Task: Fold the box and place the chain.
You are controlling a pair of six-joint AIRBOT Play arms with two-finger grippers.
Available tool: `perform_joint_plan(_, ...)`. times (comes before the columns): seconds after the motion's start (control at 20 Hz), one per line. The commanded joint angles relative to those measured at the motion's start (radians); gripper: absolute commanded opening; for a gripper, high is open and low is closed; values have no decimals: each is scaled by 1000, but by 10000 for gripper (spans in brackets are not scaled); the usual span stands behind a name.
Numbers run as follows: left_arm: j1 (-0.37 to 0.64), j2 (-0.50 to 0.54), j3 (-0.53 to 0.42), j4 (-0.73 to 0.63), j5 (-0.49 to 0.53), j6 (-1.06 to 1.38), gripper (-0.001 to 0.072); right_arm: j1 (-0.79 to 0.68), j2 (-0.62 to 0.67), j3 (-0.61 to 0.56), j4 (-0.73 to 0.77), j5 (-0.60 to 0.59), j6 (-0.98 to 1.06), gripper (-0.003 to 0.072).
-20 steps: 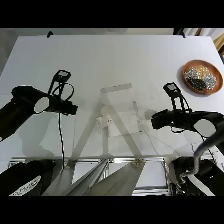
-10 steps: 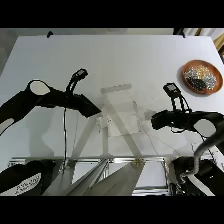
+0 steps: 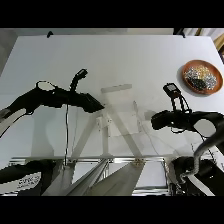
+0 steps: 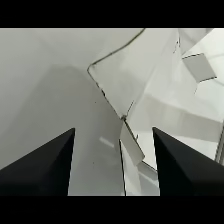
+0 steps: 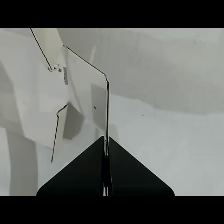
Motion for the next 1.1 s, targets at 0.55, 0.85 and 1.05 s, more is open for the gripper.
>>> perform_joint_plan(0.55,-31,-222,110,-61,-89,39,514,1,1,-1,-1,26,-3,15)
perform_joint_plan(0.85,-110,-254,127,-138,-81,110,503,1,1,-1,-1,18,-3,15)
perform_joint_plan(1.05,-105,-256,130,-119,-102,114,171,1,1,-1,-1,18,-3,15)
